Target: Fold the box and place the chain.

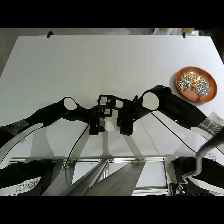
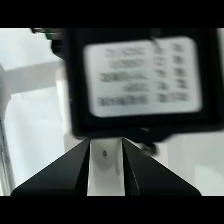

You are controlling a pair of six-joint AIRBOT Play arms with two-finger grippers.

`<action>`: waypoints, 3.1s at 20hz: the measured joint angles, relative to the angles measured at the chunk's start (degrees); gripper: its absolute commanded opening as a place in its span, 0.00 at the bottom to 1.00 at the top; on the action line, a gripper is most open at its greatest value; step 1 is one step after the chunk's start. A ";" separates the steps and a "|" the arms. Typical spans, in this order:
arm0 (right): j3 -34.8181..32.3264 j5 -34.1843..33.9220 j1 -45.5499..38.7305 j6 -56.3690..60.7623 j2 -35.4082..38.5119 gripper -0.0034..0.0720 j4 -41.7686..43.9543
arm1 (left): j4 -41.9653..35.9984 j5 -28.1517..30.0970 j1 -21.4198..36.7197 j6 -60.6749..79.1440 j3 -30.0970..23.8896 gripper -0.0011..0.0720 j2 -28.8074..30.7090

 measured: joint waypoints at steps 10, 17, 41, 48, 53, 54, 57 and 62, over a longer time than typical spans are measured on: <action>-0.81 -4.17 1.01 -1.44 -0.02 0.35 -2.23 | -0.02 0.00 0.00 0.00 0.00 0.16 0.00; -0.81 -4.63 1.03 -1.22 -0.26 0.32 -4.81 | -0.17 0.00 0.00 -0.11 0.00 0.16 -0.02; -2.91 -7.10 1.88 0.28 0.59 0.18 -7.91 | -0.17 0.28 0.02 -0.20 0.00 0.16 -0.02; -2.93 -8.76 1.86 0.44 1.07 0.18 -8.76 | -0.02 0.17 0.02 0.00 0.00 0.16 -0.02; -3.21 -8.70 1.86 0.44 0.85 0.31 -8.13 | 0.00 0.11 0.04 0.00 0.00 0.16 -0.02; -3.56 -8.74 1.86 0.44 0.72 0.32 -7.69 | 0.04 0.09 0.02 0.11 0.00 0.16 -0.02; -4.68 -7.82 1.86 0.35 0.66 0.46 -6.08 | 0.26 -0.09 0.02 0.35 0.00 0.16 -0.02; -5.27 -5.60 1.81 0.28 1.11 0.51 -3.56 | 0.17 -0.20 0.02 0.20 0.00 0.16 -0.02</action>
